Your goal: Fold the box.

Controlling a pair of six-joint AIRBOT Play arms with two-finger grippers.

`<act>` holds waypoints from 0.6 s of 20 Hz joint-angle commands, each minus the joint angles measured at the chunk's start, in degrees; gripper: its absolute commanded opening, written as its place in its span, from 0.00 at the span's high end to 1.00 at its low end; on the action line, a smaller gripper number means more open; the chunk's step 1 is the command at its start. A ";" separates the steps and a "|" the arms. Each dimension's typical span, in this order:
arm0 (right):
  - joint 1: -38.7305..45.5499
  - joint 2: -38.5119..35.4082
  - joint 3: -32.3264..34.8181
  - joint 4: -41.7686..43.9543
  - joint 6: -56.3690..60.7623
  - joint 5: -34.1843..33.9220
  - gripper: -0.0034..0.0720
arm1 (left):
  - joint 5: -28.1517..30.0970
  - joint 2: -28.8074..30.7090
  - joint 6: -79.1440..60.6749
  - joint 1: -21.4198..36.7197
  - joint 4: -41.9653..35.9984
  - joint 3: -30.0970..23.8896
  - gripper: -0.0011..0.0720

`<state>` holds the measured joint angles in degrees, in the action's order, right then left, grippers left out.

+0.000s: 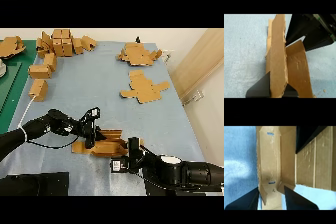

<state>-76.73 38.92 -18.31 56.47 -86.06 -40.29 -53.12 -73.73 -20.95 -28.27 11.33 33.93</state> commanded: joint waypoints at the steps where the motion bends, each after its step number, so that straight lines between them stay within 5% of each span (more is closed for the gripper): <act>1: 0.00 -0.07 -0.09 0.46 0.20 0.68 0.20 | 0.00 0.04 -0.02 0.02 0.00 0.04 0.97; 12: 3.21 -0.09 -0.20 1.92 7.30 2.82 0.14 | 0.00 0.04 -0.02 0.02 0.00 0.04 0.97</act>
<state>-74.67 38.87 -18.44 57.65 -82.35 -38.09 -53.12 -73.73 -20.95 -28.27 11.31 33.93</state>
